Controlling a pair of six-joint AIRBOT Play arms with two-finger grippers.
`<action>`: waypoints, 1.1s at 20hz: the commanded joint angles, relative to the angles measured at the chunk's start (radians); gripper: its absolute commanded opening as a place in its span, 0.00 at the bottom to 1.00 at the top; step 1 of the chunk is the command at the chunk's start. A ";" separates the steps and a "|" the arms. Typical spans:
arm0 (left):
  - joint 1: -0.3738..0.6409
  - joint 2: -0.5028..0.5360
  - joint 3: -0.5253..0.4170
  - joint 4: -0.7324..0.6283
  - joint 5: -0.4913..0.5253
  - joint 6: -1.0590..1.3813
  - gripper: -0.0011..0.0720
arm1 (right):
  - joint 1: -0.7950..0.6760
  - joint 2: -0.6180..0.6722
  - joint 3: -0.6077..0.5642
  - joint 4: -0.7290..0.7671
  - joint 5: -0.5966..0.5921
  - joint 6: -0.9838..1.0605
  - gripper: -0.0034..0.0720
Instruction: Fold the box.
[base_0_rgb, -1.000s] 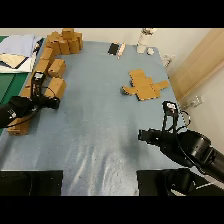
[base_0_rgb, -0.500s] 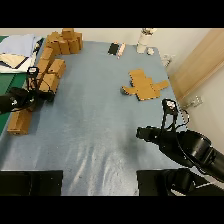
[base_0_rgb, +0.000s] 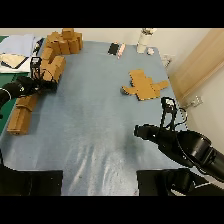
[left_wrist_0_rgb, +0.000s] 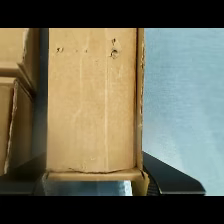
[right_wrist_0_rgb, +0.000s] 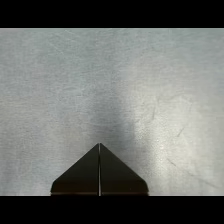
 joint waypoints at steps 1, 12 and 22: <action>0.001 -0.065 0.064 0.002 -0.005 -0.008 0.51 | 0.000 0.001 0.001 -0.011 0.011 0.000 0.05; 0.001 -0.089 0.095 0.043 -0.029 -0.008 0.76 | 0.000 0.001 0.001 -0.022 0.011 0.019 0.05; 0.024 -0.068 0.095 0.047 -0.098 -0.008 0.97 | 0.000 0.001 0.001 -0.022 0.011 0.018 0.05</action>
